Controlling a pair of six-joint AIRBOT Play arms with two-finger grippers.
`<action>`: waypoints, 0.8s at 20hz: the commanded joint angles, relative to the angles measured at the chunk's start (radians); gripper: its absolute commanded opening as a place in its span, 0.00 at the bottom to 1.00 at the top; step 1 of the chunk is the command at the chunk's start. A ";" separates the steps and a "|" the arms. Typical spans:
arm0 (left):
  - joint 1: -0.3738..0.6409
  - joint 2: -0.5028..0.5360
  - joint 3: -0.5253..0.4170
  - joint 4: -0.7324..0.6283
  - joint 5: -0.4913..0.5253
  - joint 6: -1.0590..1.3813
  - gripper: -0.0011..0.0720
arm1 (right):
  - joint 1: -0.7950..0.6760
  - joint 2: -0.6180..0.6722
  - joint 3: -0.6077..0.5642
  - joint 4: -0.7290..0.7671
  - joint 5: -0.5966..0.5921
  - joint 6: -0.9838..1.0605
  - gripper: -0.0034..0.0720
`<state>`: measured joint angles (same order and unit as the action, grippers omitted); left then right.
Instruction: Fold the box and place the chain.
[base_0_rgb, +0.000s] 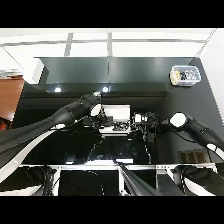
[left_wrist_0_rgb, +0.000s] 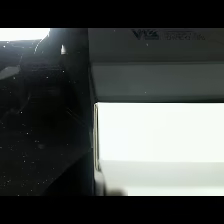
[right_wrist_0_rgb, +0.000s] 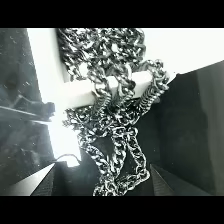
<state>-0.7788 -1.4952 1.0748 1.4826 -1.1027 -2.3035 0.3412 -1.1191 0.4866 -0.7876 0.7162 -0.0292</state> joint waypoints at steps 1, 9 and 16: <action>0.001 0.000 0.001 0.001 -0.002 0.000 0.05 | -0.013 -0.043 -0.002 0.032 -0.029 -0.076 1.00; 0.001 0.000 0.000 0.001 -0.002 0.000 0.05 | -0.071 -0.021 -0.001 0.031 0.008 0.088 0.07; 0.001 0.000 0.001 0.001 -0.002 0.000 0.05 | -0.097 0.230 0.118 0.018 0.112 0.642 0.06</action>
